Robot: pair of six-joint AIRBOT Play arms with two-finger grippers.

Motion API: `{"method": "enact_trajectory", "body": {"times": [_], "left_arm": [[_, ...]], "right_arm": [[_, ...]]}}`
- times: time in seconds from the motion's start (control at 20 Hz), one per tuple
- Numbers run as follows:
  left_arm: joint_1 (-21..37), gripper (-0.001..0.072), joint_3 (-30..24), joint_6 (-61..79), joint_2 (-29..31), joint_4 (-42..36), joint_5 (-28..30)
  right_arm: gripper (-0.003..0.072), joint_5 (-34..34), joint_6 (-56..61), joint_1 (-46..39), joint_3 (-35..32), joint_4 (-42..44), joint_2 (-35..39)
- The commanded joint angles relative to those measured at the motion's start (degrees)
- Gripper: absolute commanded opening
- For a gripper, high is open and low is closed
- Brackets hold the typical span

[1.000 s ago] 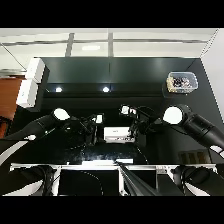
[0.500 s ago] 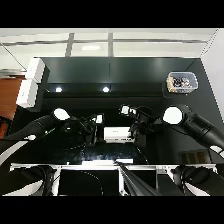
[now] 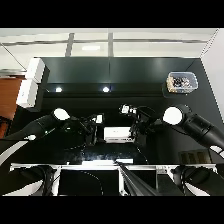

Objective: Fold the box and place the chain.

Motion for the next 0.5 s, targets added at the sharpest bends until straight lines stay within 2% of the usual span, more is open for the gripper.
{"method": "enact_trajectory", "body": {"times": [0.0, 0.3, 0.45], "left_arm": [[0.00, 0.0468, 0.02, -0.02, -0.02, 0.00, 0.00], [0.00, 0.0469, 0.02, -0.02, -0.02, 0.00, 0.00], [0.00, 0.0468, 0.02, -0.02, -0.02, 0.00, 0.00]], "right_arm": [[0.0298, -0.28, 0.31, 0.04, -0.57, -0.15, -0.04], [0.0298, -0.07, 1.29, 0.02, -2.19, 0.70, -0.02], [0.0298, 3.08, 8.98, -0.44, -0.68, 0.63, 0.20]]}}
